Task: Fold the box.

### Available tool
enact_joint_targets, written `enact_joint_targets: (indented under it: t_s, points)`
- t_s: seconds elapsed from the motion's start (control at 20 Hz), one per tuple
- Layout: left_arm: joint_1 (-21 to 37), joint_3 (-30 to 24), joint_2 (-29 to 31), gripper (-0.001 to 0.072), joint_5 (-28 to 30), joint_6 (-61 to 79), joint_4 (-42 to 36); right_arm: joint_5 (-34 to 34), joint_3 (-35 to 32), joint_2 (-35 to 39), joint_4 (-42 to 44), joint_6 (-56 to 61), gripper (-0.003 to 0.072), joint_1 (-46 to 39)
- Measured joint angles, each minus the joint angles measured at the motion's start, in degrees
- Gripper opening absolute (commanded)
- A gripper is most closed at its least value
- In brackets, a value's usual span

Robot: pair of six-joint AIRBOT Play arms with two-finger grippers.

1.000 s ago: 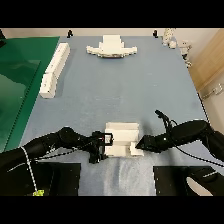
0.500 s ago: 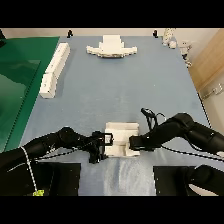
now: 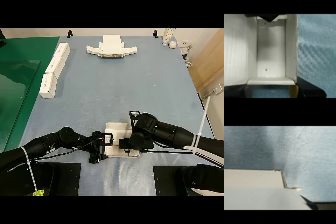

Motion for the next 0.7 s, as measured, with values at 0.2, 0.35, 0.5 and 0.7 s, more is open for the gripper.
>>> enact_joint_targets:
  t_s: [0.2,0.35,0.5,0.7]
  points:
    - [0.0,0.0,0.0,0.0518,0.0,0.0,0.0,-1.5,0.8,-1.4,-3.0,3.9,0.0079,1.2]
    - [0.0,0.0,0.0,0.0518,0.0,0.0,0.1,-2.2,1.0,-1.8,-4.2,5.0,-0.0002,1.6]
    - [0.0,0.0,0.0,0.0518,0.0,0.0,0.0,-2.1,1.1,-1.9,-4.3,5.5,-0.0002,1.7]
    - [0.0,0.0,0.0,0.0518,0.1,0.0,-0.1,0.0,1.1,-2.0,-4.2,5.8,0.0467,1.7]
